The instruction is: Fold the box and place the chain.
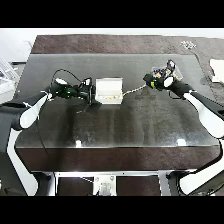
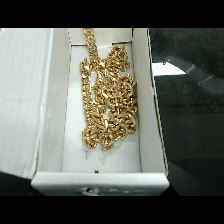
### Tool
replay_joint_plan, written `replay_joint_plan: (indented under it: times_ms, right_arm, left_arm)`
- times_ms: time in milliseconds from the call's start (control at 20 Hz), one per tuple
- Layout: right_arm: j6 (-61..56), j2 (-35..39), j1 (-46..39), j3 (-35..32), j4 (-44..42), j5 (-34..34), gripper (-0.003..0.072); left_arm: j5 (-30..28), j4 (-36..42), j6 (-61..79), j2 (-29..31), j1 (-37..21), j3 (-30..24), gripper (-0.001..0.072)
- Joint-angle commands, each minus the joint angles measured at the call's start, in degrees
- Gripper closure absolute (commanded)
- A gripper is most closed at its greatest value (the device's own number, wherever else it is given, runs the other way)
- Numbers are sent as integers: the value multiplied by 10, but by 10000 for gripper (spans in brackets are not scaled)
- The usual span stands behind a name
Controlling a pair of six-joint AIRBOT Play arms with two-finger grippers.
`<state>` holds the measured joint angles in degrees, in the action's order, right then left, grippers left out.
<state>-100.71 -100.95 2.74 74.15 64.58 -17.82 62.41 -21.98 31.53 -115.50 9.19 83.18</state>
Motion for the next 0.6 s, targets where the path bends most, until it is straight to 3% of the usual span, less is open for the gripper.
replay_joint_plan:
  times_ms: [0, 300, 550]
  right_arm:
    - [39, 64, 15, 0, 0, -19, 678]
    - [124, 269, 87, 0, 2, -49, 677]
    - [147, 360, 165, 0, 10, -50, 678]
  left_arm:
    - [0, 0, 0, 0, -1, 0, 181]
    - [0, 0, 0, 0, -1, 0, 181]
    - [0, 0, 0, 0, -1, 0, 181]
